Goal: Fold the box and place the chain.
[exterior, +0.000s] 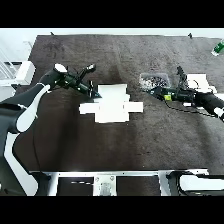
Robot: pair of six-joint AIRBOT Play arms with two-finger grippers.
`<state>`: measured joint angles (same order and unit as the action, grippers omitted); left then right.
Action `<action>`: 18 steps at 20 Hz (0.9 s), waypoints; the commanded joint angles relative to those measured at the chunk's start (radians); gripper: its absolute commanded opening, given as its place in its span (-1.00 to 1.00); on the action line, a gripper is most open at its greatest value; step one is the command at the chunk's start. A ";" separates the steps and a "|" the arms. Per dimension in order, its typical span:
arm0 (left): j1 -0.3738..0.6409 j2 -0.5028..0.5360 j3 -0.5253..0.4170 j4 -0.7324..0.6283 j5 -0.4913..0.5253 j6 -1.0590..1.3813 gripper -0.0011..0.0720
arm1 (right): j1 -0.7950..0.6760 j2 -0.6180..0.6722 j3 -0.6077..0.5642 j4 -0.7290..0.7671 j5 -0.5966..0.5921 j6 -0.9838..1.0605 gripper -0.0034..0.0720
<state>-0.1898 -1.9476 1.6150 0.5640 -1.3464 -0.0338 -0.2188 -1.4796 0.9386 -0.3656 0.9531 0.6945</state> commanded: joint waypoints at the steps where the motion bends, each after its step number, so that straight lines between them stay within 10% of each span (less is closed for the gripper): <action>1: 0.000 0.021 -0.092 -0.024 0.107 0.214 -0.93 | -0.010 0.001 0.000 0.003 0.010 0.000 -0.08; 18: 0.000 -0.005 -0.122 -0.034 0.183 0.380 -0.92 | -0.008 0.000 -0.002 0.003 0.007 -0.079 -0.08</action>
<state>-0.1909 -1.9495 1.4933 0.5354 -1.1824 0.3428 -0.2264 -1.4796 0.9375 -0.3626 0.9607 0.6434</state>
